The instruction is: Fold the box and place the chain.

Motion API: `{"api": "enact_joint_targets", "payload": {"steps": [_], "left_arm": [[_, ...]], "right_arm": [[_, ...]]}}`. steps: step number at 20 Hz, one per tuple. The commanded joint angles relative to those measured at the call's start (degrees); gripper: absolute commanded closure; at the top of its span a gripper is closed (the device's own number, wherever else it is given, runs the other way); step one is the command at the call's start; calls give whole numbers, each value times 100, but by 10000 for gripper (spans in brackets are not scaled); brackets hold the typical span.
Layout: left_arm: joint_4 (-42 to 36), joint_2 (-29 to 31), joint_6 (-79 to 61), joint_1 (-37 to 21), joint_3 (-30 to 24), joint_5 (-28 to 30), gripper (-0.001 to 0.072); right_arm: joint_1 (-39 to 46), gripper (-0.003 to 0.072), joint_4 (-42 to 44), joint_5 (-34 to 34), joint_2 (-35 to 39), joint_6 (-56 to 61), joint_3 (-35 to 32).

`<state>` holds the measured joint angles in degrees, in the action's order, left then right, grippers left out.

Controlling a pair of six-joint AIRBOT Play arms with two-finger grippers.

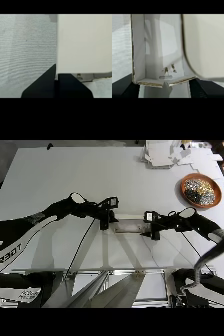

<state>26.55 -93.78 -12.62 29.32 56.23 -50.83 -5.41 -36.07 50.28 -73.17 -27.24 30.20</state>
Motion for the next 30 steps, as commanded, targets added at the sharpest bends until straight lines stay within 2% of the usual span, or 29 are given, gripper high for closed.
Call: {"api": "enact_joint_targets", "payload": {"steps": [1, 5, 7, 16, 18, 20, 21, 22, 29, 30], "left_arm": [[4, 0, 0, 0, -2, 2, 697], [4, 0, 0, 0, -2, 2, 697], [4, 0, 0, 0, -2, 2, 697], [4, 0, 0, 0, -2, 4, 697], [4, 0, 0, 0, -2, 2, 697], [4, 0, 0, 0, -2, 2, 697], [4, 0, 0, 0, -2, 2, 697], [4, 0, 0, 0, -2, 4, 697], [4, 0, 0, 0, -2, 2, 697], [4, 0, 0, 0, -2, 2, 697]], "right_arm": [[0, 118, -7, -46, -4, -26, -2], [0, 111, 188, -35, -4, -26, 2], [0, -5, 358, -35, -4, -26, 4], [0, -1, 498, 79, -103, -173, 127], [0, 57, 452, 92, -164, -173, 177], [0, 66, 122, 83, -280, -175, 177], [0, 131, -26, 50, -317, -179, 177], [0, 164, -57, -20, -339, -179, 177], [0, 177, 31, -66, -398, -483, 177], [0, 200, 31, -83, -400, -483, 177]]}}
